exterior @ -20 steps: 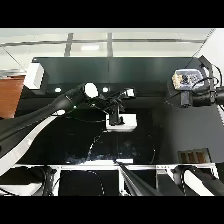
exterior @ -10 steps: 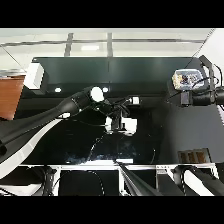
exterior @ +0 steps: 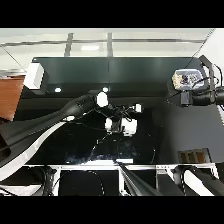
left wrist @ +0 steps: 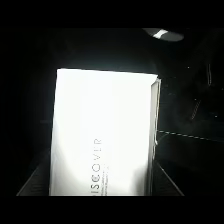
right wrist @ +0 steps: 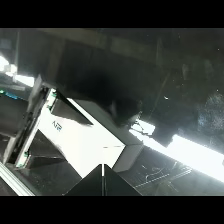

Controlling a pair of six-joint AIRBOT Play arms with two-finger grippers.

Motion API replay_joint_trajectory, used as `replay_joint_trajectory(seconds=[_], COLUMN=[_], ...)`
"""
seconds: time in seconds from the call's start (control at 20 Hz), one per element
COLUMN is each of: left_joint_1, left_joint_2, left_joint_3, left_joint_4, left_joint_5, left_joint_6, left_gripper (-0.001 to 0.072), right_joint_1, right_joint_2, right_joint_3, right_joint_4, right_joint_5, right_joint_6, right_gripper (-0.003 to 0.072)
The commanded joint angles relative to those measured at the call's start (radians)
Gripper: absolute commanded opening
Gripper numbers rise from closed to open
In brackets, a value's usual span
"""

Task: Fold the box and place the chain.

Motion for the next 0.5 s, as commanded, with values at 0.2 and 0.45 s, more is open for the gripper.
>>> replay_joint_trajectory(seconds=[0.2,0.45], left_joint_1=[0.023,0.296], left_joint_2=[0.035,0.161], left_joint_3=[0.114,0.127], left_joint_4=[0.404,0.616], left_joint_5=[-0.155,-0.352], left_joint_6=[-0.492,-0.916], left_gripper=[0.035,0.035], right_joint_1=[-0.003,-0.002], right_joint_2=[0.0,0.001], right_joint_3=[0.001,0.001], right_joint_4=[-0.047,-0.047], right_joint_5=[-0.04,-0.059], right_joint_6=[0.001,0.0], right_gripper=[0.0014,0.0014])
